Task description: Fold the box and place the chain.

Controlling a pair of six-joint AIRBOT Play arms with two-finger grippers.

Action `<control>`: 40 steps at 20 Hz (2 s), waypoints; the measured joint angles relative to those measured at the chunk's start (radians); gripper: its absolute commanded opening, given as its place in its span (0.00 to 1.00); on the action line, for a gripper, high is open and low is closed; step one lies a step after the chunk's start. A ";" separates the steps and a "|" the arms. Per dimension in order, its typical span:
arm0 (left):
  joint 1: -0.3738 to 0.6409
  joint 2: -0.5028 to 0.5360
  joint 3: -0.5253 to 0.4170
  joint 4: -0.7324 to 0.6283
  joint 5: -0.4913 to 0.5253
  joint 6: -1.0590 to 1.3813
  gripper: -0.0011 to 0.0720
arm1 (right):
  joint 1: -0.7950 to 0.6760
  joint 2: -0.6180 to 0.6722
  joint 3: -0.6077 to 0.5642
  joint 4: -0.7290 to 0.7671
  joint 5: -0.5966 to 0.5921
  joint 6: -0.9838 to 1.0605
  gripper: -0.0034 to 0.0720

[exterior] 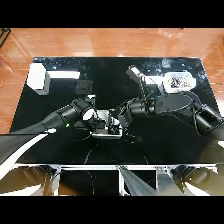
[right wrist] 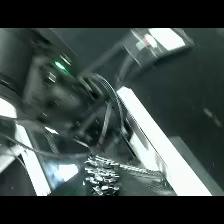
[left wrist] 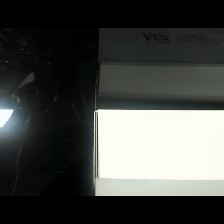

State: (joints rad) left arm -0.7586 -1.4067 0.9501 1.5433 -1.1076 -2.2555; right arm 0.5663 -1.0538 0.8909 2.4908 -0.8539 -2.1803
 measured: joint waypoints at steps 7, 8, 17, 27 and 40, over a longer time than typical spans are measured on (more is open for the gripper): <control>0.000 0.000 0.000 0.000 -0.001 0.000 0.04 | -0.165 0.000 -0.003 -0.148 -0.183 0.041 0.95; 0.000 0.000 0.000 0.000 -0.001 0.000 0.04 | -0.201 0.000 -0.012 -0.186 -0.203 0.026 0.95; 0.000 0.000 0.000 0.000 0.000 0.000 0.04 | -0.199 -0.040 -0.233 -0.257 -0.024 -0.318 0.95; 0.000 0.000 0.000 0.000 -0.002 0.000 0.04 | -0.059 -0.101 -0.263 -0.195 0.192 -0.573 0.74; 0.000 0.000 0.000 0.002 -0.007 0.001 0.04 | -0.009 -0.103 -0.263 -0.131 0.196 -0.651 0.51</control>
State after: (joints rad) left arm -0.7586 -1.4067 0.9501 1.5448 -1.1145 -2.2543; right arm 0.5575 -1.1572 0.6277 2.3596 -0.6579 -2.8315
